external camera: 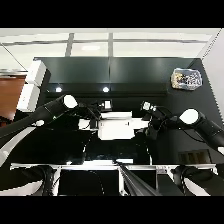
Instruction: Fold the box and place the chain.
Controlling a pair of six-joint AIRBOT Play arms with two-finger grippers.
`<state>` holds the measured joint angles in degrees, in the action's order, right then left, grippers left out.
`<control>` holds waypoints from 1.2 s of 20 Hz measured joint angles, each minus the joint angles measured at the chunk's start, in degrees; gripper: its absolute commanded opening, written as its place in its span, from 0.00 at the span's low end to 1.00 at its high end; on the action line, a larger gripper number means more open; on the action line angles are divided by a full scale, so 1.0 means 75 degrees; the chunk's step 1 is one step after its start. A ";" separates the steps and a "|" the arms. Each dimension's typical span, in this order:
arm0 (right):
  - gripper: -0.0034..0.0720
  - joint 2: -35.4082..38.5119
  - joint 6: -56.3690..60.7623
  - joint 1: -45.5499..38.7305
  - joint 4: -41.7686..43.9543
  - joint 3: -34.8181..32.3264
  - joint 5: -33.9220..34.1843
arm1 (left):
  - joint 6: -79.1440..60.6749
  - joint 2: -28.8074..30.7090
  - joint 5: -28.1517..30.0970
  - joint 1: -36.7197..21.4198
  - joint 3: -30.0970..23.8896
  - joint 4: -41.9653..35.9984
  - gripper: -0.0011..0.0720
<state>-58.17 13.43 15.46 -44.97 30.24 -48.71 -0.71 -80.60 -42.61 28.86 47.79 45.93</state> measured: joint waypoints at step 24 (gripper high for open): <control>0.87 -0.0557 -0.3112 0.1137 0.1690 -0.0434 0.1285 | -0.0055 0.0000 0.0038 0.0000 0.0000 0.0012 0.05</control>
<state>-62.35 -9.91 23.99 -32.29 26.98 -39.07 -1.13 -80.60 -42.33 28.86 47.79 46.02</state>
